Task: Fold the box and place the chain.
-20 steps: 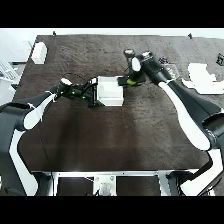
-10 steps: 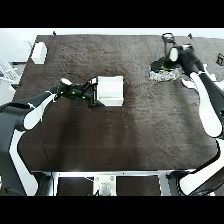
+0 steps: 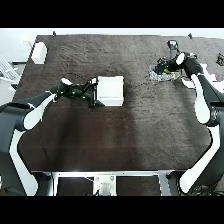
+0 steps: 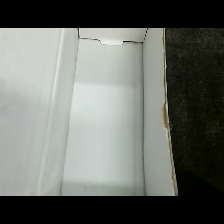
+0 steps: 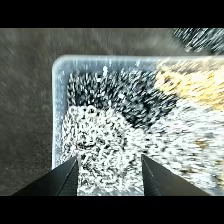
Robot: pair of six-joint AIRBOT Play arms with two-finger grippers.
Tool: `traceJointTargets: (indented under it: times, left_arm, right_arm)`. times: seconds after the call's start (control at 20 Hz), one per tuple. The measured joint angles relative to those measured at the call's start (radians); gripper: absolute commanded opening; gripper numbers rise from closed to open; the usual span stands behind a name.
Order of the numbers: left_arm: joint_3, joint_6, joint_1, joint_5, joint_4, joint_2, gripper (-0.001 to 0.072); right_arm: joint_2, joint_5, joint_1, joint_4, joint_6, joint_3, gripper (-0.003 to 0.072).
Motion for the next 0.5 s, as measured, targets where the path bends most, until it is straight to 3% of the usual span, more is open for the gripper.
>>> traceJointTargets:
  times: [0.1,0.15,0.2,0.3,0.5]
  left_arm:
    - [0.0,0.0,0.0,0.001,0.0,0.0,0.0407]
    - [0.0,0.0,0.0,0.001,0.0,0.0,0.0407]
    - [0.0,0.0,0.0,0.001,0.0,0.0,0.0407]
    - [0.0,0.0,0.0,0.002,0.0,0.0,0.0407]
    - [0.0,0.0,0.0,0.003,0.0,0.0,0.0407]
  right_arm:
    - [-0.029,-0.005,-0.003,0.018,-0.013,0.005,0.0425]
    - [-0.042,-0.005,-0.003,0.027,-0.019,0.006,0.0381]
    - [-0.049,-0.008,-0.003,0.04,-0.029,0.008,0.029]
    - [-0.059,-0.009,-0.004,0.063,-0.054,0.011,0.0031]
    - [-0.063,0.034,-0.001,0.055,-0.058,0.034,0.0011]
